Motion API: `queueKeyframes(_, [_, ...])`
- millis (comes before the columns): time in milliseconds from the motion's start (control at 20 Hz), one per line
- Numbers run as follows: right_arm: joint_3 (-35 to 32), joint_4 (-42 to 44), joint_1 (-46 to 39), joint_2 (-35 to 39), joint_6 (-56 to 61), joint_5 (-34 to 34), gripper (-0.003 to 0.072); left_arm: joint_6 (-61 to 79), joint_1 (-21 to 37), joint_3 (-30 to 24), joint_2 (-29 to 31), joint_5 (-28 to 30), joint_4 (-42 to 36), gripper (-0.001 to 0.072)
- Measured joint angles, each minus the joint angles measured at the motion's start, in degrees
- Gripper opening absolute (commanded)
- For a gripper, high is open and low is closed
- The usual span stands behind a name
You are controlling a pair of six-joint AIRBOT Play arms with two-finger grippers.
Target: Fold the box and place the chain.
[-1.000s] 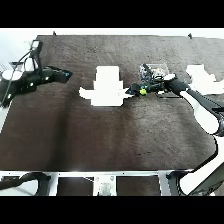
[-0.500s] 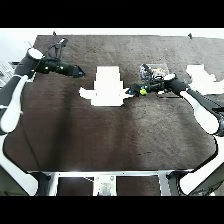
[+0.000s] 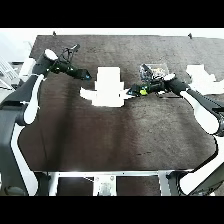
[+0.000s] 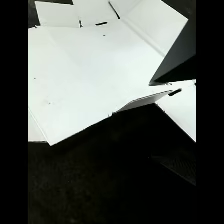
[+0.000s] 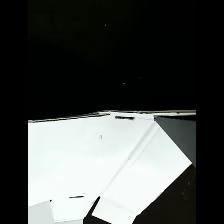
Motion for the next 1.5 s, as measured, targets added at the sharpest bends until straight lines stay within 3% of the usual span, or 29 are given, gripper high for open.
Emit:
queueKeyframes(850, [0.00, -0.37, 0.00, 0.00, 0.00, 0.04, 0.0013, 3.91, -4.48, 0.72, -4.09, 4.28, -1.95, 0.0502])
queueKeyframes(900, [0.00, -0.37, 0.00, 0.00, 0.00, 0.04, 0.0013, 4.04, -4.55, 0.72, -4.26, 4.28, -1.92, 0.0472])
queueKeyframes(1150, [0.00, -0.37, 0.02, 0.00, 0.00, 0.07, 0.0012, 5.53, -4.63, 0.70, -5.44, 3.41, -4.22, 0.0463])
queueKeyframes(1300, [0.00, -0.37, 0.04, 0.00, 0.00, 0.09, 0.0012, 6.60, -4.63, 0.72, -6.03, 3.37, -6.34, 0.0360])
queueKeyframes(1450, [0.00, -0.37, 0.04, 0.00, 0.02, 0.15, 0.0012, 7.28, -4.59, 0.72, -6.29, 3.23, -7.32, 0.0344])
queueKeyframes(1500, [0.00, -0.37, 0.04, 0.00, 0.02, 0.15, 0.0013, 7.43, -4.59, 0.70, -6.38, 3.21, -7.54, 0.0214])
